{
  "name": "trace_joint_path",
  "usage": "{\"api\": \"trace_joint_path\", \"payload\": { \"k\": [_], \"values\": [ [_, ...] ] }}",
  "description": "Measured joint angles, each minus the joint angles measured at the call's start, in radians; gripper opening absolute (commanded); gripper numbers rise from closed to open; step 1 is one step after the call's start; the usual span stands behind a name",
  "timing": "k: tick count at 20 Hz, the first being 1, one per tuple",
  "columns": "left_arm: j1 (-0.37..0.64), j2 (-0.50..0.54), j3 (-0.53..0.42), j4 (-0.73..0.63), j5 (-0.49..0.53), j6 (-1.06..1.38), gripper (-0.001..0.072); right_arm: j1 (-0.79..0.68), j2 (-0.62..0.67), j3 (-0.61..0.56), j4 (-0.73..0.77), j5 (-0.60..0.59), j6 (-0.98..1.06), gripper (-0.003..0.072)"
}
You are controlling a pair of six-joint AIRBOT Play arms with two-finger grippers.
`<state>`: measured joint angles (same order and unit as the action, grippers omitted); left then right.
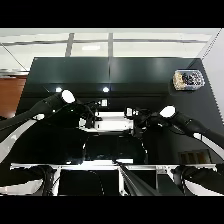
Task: Fold the box and place the chain.
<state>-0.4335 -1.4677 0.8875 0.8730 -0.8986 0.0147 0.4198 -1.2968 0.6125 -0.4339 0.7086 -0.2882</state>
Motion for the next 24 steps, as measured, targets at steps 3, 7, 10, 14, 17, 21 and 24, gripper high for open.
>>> {"api": "trace_joint_path", "payload": {
  "k": [3,7,10,14,17,21,24],
  "values": [
    [0.0,0.0,0.0,-0.002,0.0,0.001,0.0027,0.003,-0.016,0.002,-0.012,-0.003,-0.004,0.0492],
    [0.0,0.0,0.0,-0.003,0.0,0.0,0.0027,0.011,-0.024,0.004,-0.038,-0.01,0.001,0.0494],
    [0.0,0.0,0.0,-0.003,0.0,0.0,0.0027,0.014,-0.028,0.004,-0.074,-0.02,0.028,0.0618],
    [0.0,0.0,0.0,-0.003,0.0,-0.003,0.0027,0.016,-0.034,0.009,-0.108,-0.016,0.063,0.0616],
    [0.0,0.0,0.0,-0.003,0.0,-0.003,0.0027,0.016,-0.035,0.011,-0.114,-0.016,0.077,0.0616],
    [0.0,0.0,0.0,-0.003,0.0,-0.002,0.0027,0.016,-0.036,0.013,-0.116,-0.017,0.088,0.0616],
    [0.0,0.0,0.0,-0.003,0.0,-0.003,0.0027,0.016,-0.037,0.015,-0.099,-0.006,0.099,0.0608]
  ]
}}
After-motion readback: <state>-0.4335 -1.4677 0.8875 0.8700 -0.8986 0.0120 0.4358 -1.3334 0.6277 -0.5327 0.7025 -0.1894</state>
